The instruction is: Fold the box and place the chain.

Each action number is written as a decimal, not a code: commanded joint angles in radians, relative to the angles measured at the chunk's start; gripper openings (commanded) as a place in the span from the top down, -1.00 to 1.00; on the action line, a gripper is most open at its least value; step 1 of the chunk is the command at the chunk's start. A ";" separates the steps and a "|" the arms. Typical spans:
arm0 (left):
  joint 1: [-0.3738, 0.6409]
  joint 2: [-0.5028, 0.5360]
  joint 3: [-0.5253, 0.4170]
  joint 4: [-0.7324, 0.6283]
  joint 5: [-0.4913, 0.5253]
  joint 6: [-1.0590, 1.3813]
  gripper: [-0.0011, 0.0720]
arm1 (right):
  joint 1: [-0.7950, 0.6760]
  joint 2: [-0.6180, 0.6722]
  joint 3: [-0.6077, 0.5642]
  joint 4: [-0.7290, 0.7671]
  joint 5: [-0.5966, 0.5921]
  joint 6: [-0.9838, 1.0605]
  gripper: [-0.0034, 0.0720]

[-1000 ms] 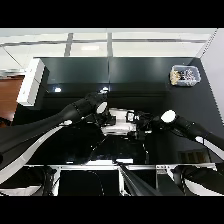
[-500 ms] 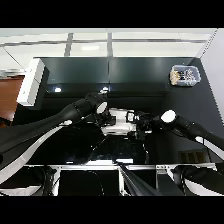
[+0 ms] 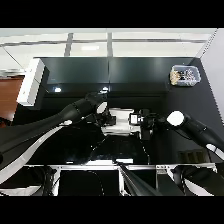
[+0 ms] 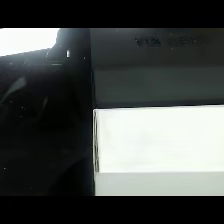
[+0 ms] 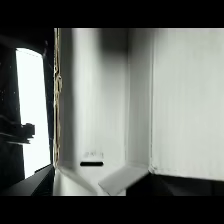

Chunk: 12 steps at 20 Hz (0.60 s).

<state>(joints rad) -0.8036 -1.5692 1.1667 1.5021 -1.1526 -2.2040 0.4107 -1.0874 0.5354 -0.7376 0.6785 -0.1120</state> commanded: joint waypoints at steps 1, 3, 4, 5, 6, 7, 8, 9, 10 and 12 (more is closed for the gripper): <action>0.000 0.000 0.001 0.000 -0.004 -0.006 0.91 | 0.000 0.064 0.001 -0.132 0.035 0.066 -0.96; 0.000 0.000 0.001 0.001 -0.008 -0.028 0.91 | 0.000 0.062 0.000 -0.135 0.034 0.067 -0.96; 0.000 0.000 0.001 0.000 -0.003 -0.029 0.91 | 0.000 0.062 0.000 -0.134 0.034 0.067 -0.96; 0.000 0.000 0.001 0.001 0.000 -0.032 0.91 | 0.000 0.061 0.000 -0.134 0.035 0.068 -0.96; 0.000 0.000 0.001 0.003 0.002 -0.045 0.91 | 0.000 0.060 0.000 -0.129 0.036 0.068 -0.96; 0.000 0.000 0.001 0.005 0.012 -0.053 0.91 | 0.000 0.054 0.000 -0.120 0.036 0.068 -0.96; 0.000 0.000 0.001 0.004 0.026 -0.056 0.91 | 0.001 0.050 0.000 -0.114 0.037 0.068 -0.96; 0.000 0.000 0.001 0.004 0.032 -0.057 0.91 | 0.001 0.045 0.000 -0.098 0.037 0.068 -0.96; 0.000 0.000 0.001 0.004 0.034 -0.056 0.91 | 0.001 0.041 0.000 -0.081 0.037 0.067 -0.96; 0.000 0.000 0.001 0.004 0.033 -0.056 0.91 | 0.001 0.035 0.000 -0.055 0.037 0.062 -0.96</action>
